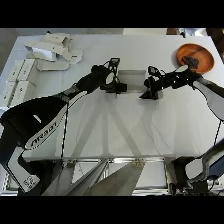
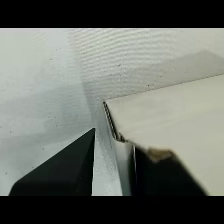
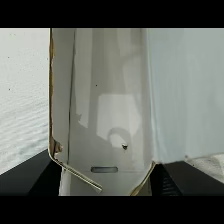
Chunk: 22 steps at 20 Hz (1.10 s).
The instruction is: Fold the box and place the chain.
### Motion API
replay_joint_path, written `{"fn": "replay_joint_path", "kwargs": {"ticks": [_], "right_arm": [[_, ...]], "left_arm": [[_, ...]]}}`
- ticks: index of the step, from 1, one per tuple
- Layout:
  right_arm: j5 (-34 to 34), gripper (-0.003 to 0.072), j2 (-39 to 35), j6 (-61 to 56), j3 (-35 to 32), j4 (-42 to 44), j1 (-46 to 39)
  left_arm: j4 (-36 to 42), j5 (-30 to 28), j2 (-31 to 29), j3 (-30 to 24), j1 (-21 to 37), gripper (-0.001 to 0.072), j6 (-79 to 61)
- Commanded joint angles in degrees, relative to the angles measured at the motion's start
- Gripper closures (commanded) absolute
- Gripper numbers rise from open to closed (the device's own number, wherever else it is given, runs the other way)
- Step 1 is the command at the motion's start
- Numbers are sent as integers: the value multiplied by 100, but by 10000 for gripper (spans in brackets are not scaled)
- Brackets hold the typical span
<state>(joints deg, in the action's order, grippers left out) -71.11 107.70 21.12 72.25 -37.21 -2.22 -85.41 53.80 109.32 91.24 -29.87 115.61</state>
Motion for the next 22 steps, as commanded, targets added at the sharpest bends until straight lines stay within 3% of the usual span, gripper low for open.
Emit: {"fn": "replay_joint_path", "kwargs": {"ticks": [1,2,3,7,9,10,14,15,17,22], "right_arm": [[0,247,-2,-7,2,-7,-4],[0,247,-2,-7,2,-7,-4],[0,247,0,-7,4,-7,-4],[0,247,0,-7,2,-7,-4],[0,247,0,-7,2,-7,-4],[0,247,0,-7,4,-7,-4],[0,247,0,-7,2,-7,-4],[0,247,-2,-7,2,-7,-4],[0,247,0,-7,2,-9,-4],[0,247,0,-7,2,-7,-4]], "left_arm": [[-59,111,-11,2,-20,458,168],[-59,70,-20,4,-24,467,240],[-57,61,-26,11,-31,558,308],[-57,402,-35,306,-15,535,293],[-52,573,-37,529,68,225,317],[-52,695,-39,616,96,192,341],[-9,870,-35,713,129,194,693],[-13,872,-35,723,129,223,793],[-15,944,-28,737,96,366,789],[-216,931,-17,752,-61,373,839]]}}
